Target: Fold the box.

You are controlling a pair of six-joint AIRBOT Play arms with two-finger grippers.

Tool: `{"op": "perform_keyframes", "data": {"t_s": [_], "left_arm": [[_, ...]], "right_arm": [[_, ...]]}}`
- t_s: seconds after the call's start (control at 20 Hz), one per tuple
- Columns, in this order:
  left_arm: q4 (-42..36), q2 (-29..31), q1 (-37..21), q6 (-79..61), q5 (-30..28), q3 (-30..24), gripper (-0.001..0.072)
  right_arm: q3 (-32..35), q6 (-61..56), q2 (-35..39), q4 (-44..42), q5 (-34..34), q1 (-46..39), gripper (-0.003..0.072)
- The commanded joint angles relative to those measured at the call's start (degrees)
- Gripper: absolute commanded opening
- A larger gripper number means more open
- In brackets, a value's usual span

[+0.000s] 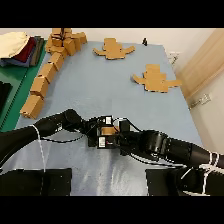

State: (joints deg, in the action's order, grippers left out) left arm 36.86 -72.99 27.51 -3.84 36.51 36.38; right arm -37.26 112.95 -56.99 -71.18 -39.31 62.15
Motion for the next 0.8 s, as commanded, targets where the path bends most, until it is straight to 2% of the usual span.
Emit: {"op": "perform_keyframes", "data": {"t_s": [0.0, 0.3, 0.4, 0.6, 0.75], "left_arm": [[0.0, 0.0, 0.02, 0.0, 0.0, -0.02, 0.0356], [0.0, 0.0, 0.02, 0.02, 0.0, -0.02, 0.0356], [0.0, 0.0, 0.02, 0.0, 0.0, -0.02, 0.0356], [0.0, 0.0, 0.02, 0.0, 0.0, -0.02, 0.0356], [0.0, 0.0, 0.02, 0.0, 0.0, -0.02, 0.0356]], "right_arm": [[0.07, 0.02, -0.52, -0.63, 0.0, -0.02, 0.0005], [-0.22, -0.33, 1.7, -0.39, -0.55, -0.02, 0.0005], [-1.36, -2.89, 5.03, -0.09, -4.44, -0.07, 0.0005], [-2.08, -19.41, 11.54, 4.39, -17.05, -2.56, 0.0005], [-2.05, -36.5, 12.85, 4.33, -21.88, -8.26, 0.0005]]}}
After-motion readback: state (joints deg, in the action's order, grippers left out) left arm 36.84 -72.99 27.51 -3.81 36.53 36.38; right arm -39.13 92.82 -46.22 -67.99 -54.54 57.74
